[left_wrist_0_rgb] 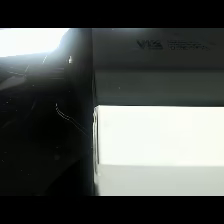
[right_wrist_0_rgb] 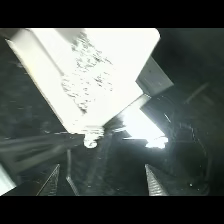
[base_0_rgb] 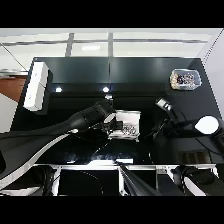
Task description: Fold the box and place the chain.
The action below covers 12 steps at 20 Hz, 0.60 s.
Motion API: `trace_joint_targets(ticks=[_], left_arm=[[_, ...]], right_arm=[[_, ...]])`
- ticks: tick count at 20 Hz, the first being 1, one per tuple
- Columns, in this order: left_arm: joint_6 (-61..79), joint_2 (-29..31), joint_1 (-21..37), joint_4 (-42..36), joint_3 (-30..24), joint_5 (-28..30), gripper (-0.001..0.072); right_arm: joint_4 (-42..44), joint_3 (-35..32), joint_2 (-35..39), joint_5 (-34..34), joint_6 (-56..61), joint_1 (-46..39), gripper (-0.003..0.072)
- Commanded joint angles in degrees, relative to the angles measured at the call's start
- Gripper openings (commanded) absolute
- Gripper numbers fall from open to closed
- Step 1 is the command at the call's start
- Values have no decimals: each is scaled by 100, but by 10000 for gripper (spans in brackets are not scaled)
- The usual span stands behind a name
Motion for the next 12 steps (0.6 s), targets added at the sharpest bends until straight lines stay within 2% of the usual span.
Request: trace_joint_targets(ticks=[1,3,4,5,12], left_arm=[[2,-4,0,2,0,-9,33],[2,-4,0,2,0,-7,33],[2,-4,0,2,0,-7,33],[2,-4,0,0,0,-9,33],[2,-4,0,0,0,-9,33]], right_arm=[[-15,-623,-2,-719,22,328,593],[-9,-778,-2,-962,374,693,591],[4,-859,-2,-1150,483,898,511],[92,-933,-2,-1344,533,1073,494],[138,-1032,-4,-2505,610,1687,475]])
